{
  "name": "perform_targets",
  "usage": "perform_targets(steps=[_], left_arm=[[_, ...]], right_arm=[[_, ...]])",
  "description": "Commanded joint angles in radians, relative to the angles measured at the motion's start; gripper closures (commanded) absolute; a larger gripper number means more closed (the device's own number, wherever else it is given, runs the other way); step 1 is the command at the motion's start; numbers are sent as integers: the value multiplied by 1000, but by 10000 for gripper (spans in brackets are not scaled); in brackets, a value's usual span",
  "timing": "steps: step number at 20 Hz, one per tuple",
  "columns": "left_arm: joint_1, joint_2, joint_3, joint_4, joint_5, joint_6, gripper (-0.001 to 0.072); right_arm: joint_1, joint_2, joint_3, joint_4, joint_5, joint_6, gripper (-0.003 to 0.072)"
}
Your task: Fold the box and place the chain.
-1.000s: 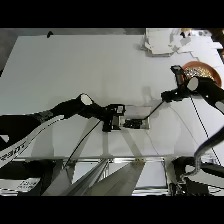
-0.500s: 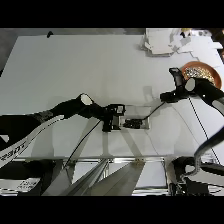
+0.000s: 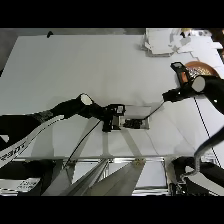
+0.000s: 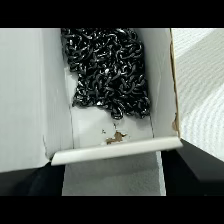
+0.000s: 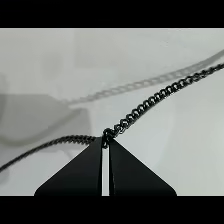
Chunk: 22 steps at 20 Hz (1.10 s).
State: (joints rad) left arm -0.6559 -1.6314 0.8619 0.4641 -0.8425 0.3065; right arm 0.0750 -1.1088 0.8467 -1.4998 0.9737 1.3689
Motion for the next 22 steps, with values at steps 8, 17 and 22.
perform_targets(steps=[8,17,22], left_arm=[[0,1,1,0,0,0,622],[0,1,1,0,0,0,622],[0,1,1,0,0,0,622]], right_arm=[[158,584,0,264,255,-16,669],[161,687,0,594,254,-100,669],[161,686,-34,651,119,-174,669]])
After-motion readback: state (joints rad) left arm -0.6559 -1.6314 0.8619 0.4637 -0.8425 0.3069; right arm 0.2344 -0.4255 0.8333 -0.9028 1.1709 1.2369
